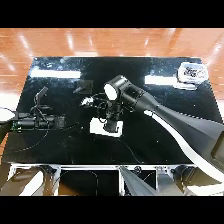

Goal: Fold the box and place the chain.

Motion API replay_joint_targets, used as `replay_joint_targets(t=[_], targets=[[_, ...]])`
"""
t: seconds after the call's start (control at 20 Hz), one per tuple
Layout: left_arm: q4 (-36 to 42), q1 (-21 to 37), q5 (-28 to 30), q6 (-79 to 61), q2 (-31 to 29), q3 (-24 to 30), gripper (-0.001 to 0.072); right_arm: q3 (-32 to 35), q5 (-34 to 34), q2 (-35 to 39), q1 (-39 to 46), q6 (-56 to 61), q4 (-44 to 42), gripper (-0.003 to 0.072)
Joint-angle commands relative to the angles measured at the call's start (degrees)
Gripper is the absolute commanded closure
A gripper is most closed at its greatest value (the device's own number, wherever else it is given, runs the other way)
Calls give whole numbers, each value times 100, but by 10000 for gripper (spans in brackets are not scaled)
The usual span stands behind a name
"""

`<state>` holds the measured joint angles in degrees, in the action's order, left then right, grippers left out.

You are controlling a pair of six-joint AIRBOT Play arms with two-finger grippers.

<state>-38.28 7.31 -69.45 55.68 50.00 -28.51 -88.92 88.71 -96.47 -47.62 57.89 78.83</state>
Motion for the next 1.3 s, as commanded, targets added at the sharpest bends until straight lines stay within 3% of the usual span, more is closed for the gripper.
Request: replay_joint_targets(t=[0.0,0.35,0.45,0.75,0.85,1.25], targets=[[-2,7,0,-2,2,-4,89,2,-90,-4,-42,81,426,-34],[-2,7,2,-2,2,-4,89,2,-98,-2,-105,192,693,-32],[-2,7,2,-2,2,-4,89,2,-79,-2,-109,190,678,87],[-2,7,2,0,2,-4,89,0,-44,66,-107,188,695,87],[-2,7,2,0,2,-4,89,0,-46,109,-107,184,704,139],[-2,7,2,0,2,-4,89,0,-98,120,-107,186,791,143]])
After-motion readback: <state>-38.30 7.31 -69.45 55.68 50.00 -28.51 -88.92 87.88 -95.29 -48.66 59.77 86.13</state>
